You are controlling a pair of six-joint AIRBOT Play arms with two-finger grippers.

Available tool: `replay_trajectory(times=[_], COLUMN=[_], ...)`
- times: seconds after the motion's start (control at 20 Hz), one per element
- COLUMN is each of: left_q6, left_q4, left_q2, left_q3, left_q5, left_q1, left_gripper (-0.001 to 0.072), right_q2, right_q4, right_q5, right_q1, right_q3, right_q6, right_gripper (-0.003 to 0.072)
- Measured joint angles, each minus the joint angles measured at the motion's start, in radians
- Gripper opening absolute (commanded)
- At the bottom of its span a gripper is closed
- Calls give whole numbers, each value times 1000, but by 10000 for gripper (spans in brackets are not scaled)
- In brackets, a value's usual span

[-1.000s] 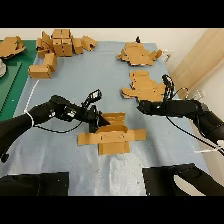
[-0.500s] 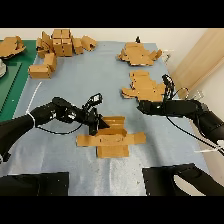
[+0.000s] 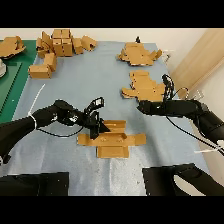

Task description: Fold the box.

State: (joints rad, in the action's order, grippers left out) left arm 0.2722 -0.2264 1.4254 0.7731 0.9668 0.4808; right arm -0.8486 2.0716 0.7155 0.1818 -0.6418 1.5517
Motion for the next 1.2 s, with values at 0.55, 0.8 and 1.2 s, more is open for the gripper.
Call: replay_trajectory(times=[0.55,0.8,1.2], left_q6=[-30,-30,-3], left_q4=[20,40,72], left_q2=[0,0,0], left_q3=[-1,-3,-3], left_q5=[-26,-31,-34], left_q1=[-3,-3,-3], left_gripper=[12,11,12], right_q2=[0,0,0], right_q4=[0,0,0], right_q5=[22,23,23], right_q1=[0,0,0], right_q3=[0,0,0], right_q6=[1,3,4], right_gripper=[4,4,3])
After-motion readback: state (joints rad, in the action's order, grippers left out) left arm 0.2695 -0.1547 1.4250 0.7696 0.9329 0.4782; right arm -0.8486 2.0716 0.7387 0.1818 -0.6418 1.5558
